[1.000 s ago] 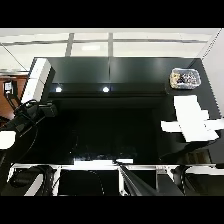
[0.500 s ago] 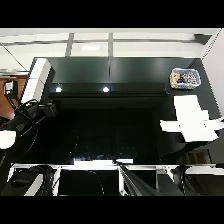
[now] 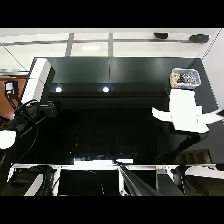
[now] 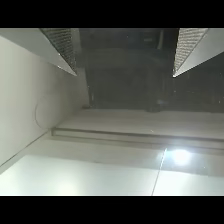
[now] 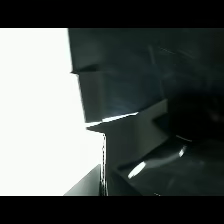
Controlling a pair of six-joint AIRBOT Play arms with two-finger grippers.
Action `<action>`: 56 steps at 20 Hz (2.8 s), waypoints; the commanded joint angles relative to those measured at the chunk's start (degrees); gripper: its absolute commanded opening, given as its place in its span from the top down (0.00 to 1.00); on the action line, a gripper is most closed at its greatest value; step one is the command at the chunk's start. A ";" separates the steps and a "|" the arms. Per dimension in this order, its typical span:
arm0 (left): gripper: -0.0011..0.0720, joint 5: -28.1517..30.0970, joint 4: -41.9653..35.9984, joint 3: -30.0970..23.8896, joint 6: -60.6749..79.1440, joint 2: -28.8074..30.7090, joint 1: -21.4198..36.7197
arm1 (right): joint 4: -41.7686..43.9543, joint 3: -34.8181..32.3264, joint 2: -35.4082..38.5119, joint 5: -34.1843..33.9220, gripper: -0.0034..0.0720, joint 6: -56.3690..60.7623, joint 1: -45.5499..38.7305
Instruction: Fold the box and place the chain.
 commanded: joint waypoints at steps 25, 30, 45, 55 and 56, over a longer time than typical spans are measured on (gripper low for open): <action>0.03 -17.70 -30.29 6.62 15.23 -24.06 -1.97 | 29.42 -50.49 45.64 -50.18 0.93 4.57 69.35; 0.03 -38.03 -41.44 18.56 26.95 -47.41 -2.93 | 28.94 -50.49 45.64 -46.77 0.93 5.20 69.37; 0.29 -58.66 -29.11 35.23 44.17 -67.56 -7.78 | 27.47 -50.49 45.64 -43.39 0.93 5.22 69.37; 0.90 -54.86 -29.11 35.26 44.44 -67.56 -10.58 | 27.43 -50.49 45.64 -43.43 0.93 5.18 69.35; 0.91 -55.21 -29.09 35.28 44.44 -67.56 -10.47 | 27.43 -50.45 45.64 -43.52 0.93 5.16 69.35</action>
